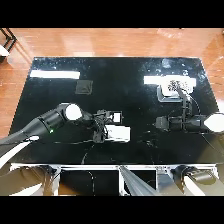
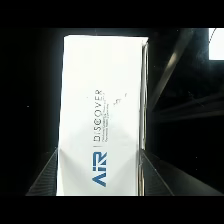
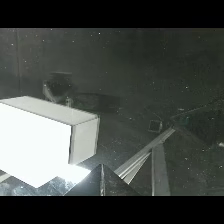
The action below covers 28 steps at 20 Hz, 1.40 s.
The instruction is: Fold the box and place the chain.
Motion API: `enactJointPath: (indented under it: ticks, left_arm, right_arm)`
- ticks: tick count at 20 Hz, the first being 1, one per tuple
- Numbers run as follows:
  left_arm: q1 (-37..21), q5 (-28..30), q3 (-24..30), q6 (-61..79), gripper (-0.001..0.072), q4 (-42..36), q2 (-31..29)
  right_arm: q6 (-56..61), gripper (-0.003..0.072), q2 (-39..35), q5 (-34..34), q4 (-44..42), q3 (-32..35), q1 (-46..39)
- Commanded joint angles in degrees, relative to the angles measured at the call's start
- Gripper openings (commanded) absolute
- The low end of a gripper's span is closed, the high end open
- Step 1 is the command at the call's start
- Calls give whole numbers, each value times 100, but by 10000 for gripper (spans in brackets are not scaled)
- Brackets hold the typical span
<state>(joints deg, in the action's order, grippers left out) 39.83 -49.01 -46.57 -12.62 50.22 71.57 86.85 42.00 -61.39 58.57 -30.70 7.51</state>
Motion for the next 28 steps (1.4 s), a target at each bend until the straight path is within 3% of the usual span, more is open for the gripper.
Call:
enactJointPath:
  ticks: [1, 14, 16, 17, 20, 24, 28]
  left_arm:
    - [4, 39, 2, -2, 628, -2, 46]
    - [2, 52, -11, -409, 602, 44, 275]
    - [2, 50, -13, -614, 420, 144, 273]
    - [2, 15, -13, -632, 365, 179, 273]
    - [-2, -138, -87, -894, 351, 234, 264]
    - [-107, -479, -586, -2024, 350, 1346, 262]
    - [-885, -901, -1130, -2662, 350, 1954, 262]
  right_arm:
    - [2, 23, -4, -2, 0, 2, 0]
    - [2, 23, -4, -2, 0, 4, 0]
    - [2, 23, -4, 0, 2, 4, 0]
    - [0, 23, -4, 2, 2, 4, 0]
    - [2, 23, -4, -2, 2, 4, 0]
    - [0, 23, -4, -2, 4, 4, 0]
    - [0, 23, -4, 0, 13, 4, 0]
